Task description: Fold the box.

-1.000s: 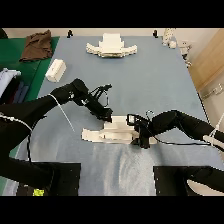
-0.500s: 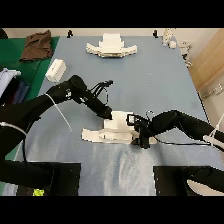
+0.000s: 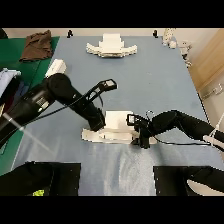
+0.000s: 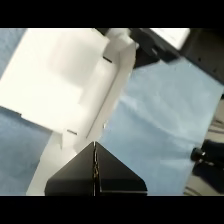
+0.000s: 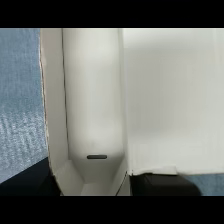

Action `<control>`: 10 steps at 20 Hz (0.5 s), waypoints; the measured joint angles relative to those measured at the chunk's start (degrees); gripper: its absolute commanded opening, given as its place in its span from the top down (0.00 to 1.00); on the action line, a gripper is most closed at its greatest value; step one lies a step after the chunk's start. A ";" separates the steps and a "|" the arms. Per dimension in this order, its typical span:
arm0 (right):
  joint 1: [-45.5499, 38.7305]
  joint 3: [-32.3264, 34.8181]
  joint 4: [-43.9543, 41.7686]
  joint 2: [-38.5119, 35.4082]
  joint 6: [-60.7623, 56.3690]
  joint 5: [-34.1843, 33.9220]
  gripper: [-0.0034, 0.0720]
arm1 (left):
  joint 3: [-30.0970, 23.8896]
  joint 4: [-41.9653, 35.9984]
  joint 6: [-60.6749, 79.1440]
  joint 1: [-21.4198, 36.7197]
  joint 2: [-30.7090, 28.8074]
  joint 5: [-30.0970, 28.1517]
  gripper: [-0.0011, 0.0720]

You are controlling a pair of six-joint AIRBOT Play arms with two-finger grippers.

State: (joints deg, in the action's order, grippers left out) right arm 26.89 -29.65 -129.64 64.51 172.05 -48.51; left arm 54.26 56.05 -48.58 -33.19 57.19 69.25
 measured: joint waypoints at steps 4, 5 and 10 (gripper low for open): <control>0.00 0.00 0.00 0.00 0.00 0.00 0.23 | -9.64 3.54 9.09 -0.52 -12.55 -2.27 0.51; 0.00 0.00 0.00 0.00 0.00 0.00 0.23 | -12.13 3.85 12.44 -0.33 -14.95 -3.23 0.08; 0.00 0.00 0.00 0.00 0.00 0.00 0.23 | -23.02 2.80 25.40 0.81 -19.19 -12.39 0.05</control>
